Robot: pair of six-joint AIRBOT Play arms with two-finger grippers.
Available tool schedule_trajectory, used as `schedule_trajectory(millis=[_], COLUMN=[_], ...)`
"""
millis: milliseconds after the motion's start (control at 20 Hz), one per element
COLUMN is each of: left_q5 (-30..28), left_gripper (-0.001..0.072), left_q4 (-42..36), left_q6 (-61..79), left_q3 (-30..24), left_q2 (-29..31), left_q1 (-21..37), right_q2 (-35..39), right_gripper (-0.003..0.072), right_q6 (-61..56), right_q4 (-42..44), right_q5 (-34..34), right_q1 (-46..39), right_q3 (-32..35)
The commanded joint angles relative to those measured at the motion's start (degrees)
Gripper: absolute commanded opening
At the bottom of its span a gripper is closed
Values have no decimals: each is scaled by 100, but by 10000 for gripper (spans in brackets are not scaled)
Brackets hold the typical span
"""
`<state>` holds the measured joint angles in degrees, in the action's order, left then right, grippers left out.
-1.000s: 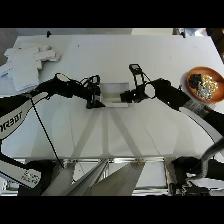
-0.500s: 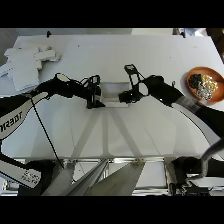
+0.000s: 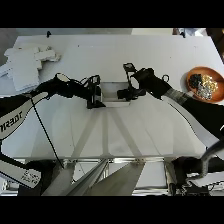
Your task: Fold the box and place the chain.
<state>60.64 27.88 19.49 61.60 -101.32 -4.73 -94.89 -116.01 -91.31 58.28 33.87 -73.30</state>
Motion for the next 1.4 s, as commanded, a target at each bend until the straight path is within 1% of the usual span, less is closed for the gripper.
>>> schedule_trajectory(millis=[0,50,100,150,250,300,400,450,500,550,650,700,750,800,850,950,1050,1150,1250,1350], left_q5=[-2,0,0,-2,-2,-2,-2,0,0,0,-2,0,-2,0,0,-2,0,-2,0,0], left_gripper=[562,562,562,562,562,562,562,562,562,562,562,562,562,562,562,562,562,561,562,562], left_q4=[4,4,4,4,4,4,4,4,4,4,4,4,4,4,4,4,4,4,4,4], left_q6=[-2,-2,-2,-2,-2,-2,-2,-2,-2,-2,-2,-2,-2,-2,-2,-2,-2,-2,-2,-2], left_q3=[7,7,7,7,7,7,7,7,7,7,7,7,7,7,7,7,7,7,7,7], left_q2=[2,2,2,2,2,2,2,2,2,2,2,2,2,2,2,2,2,2,2,2], left_q1=[0,0,0,0,0,0,0,0,0,0,0,0,0,0,0,0,0,0,0,0], right_q2=[-37,-37,-37,-37,-37,-44,-85,-109,-120,-120,-118,-114,-103,-81,-42,160,529,1040,1613,2096], right_gripper=[221,363,380,378,367,286,248,176,71,26,15,104,360,577,618,618,618,617,616,616], right_q6=[-568,-566,-566,-588,-997,-1169,-1233,-1235,-1263,-1303,-1298,-1298,-1290,-1268,-1257,-1248,-1185,-704,-240,262], right_q4=[-42,-42,-42,-39,-46,-44,-42,-44,-44,-44,-42,-42,-42,-44,-46,-166,-494,-717,-785,-785], right_q5=[48,-2,-46,-66,-68,-105,-87,-70,-72,-107,-120,-118,-118,-109,-87,-33,-15,-9,105,297], right_q1=[31,48,59,59,59,59,76,103,118,131,129,129,129,129,129,129,109,-44,-422,-1071], right_q3=[-39,-39,-39,-39,-39,-39,-39,-39,-39,-39,-39,-39,-39,-39,-39,-39,-39,-39,-39,-39])
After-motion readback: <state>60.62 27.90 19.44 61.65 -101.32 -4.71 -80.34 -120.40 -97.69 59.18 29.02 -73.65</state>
